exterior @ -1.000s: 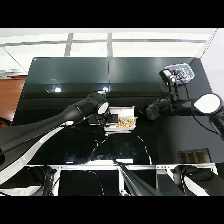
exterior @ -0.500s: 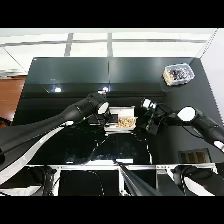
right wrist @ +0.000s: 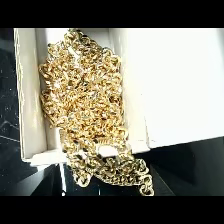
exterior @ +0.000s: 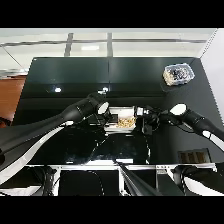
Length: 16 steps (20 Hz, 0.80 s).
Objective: Fold the box and place the chain.
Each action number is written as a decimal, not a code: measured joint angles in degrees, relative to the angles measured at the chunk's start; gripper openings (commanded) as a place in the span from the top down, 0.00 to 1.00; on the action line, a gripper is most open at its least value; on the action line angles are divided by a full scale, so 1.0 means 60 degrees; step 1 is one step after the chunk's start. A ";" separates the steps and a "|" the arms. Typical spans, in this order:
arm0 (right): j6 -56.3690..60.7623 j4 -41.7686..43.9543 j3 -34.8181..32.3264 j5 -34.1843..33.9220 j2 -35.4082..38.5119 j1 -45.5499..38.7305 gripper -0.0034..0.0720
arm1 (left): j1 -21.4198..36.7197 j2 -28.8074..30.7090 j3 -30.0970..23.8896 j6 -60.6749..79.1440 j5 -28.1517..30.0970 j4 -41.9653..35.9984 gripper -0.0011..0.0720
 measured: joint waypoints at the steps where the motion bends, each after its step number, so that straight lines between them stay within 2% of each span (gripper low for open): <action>1: -0.0073 0.0058 0.0007 -0.0007 -0.0069 0.0004 0.03 | 0.0000 0.0000 0.0000 0.0004 0.0000 0.0004 0.94; 5: -0.0138 0.0189 0.0015 -0.0386 -0.0219 0.0015 0.03 | -0.0004 0.0000 0.0000 0.0000 0.0015 -0.0004 0.94; 6: -0.0076 0.0193 0.0015 -0.0495 -0.0240 0.0015 0.21 | 0.0000 0.0000 0.0000 0.0000 0.0011 -0.0004 0.94; 8: 0.0084 0.0178 0.0015 -0.0648 -0.0259 0.0015 0.63 | -0.0004 0.0000 0.0000 0.0000 0.0015 -0.0007 0.94; 10: 0.0375 0.0047 0.0015 -0.0769 -0.0266 0.0015 0.94 | 0.0000 0.0000 0.0000 0.0000 0.0015 -0.0007 0.94; 13: 0.1133 -0.0237 0.0015 -0.0863 -0.0204 0.0000 0.93 | 0.0000 0.0000 0.0000 0.0000 0.0011 -0.0007 0.94; 16: 0.2681 -0.0463 0.0018 -0.1126 0.0168 -0.0113 0.93 | -0.0004 0.0000 0.0000 0.0000 0.0011 -0.0004 0.94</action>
